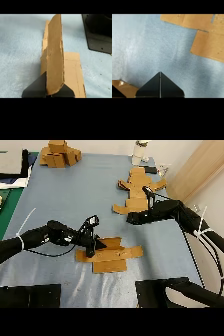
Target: Fold the box.
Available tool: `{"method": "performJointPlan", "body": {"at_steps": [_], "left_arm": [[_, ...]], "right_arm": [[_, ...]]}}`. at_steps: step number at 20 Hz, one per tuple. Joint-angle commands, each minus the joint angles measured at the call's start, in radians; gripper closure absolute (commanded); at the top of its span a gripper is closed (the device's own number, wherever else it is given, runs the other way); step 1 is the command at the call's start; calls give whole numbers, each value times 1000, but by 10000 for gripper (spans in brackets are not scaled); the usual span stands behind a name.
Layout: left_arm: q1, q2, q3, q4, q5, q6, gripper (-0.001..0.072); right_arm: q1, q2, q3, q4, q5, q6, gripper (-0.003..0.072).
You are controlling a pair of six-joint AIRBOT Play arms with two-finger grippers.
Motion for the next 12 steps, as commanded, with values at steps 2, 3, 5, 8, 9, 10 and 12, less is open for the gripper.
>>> {"method": "performJointPlan", "body": {"at_steps": [2, 3, 5, 8, 9, 10, 12], "left_arm": [[1, 0, 0, 21, 8, -14, 696], [1, 0, 0, 20, 8, -14, 696], [1, 0, 0, 20, 8, -14, 696], [0, 0, 0, 19, -3, -14, 696], [0, 0, 0, 19, -2, -14, 696], [0, 0, 0, 19, -2, -14, 696], [0, 0, 0, 19, -3, -14, 696]], "right_arm": [[0, 0, 0, -5, -36, 0, 682], [0, 1, 0, -20, -45, 6, 682], [5, 14, 0, -96, -68, 77, 683], [95, 100, 0, -406, -145, 391, 683], [149, 135, 0, -515, -198, 510, 683], [227, 172, -2, -613, -264, 605, 683], [420, 251, -32, -735, -343, 745, 683]]}}
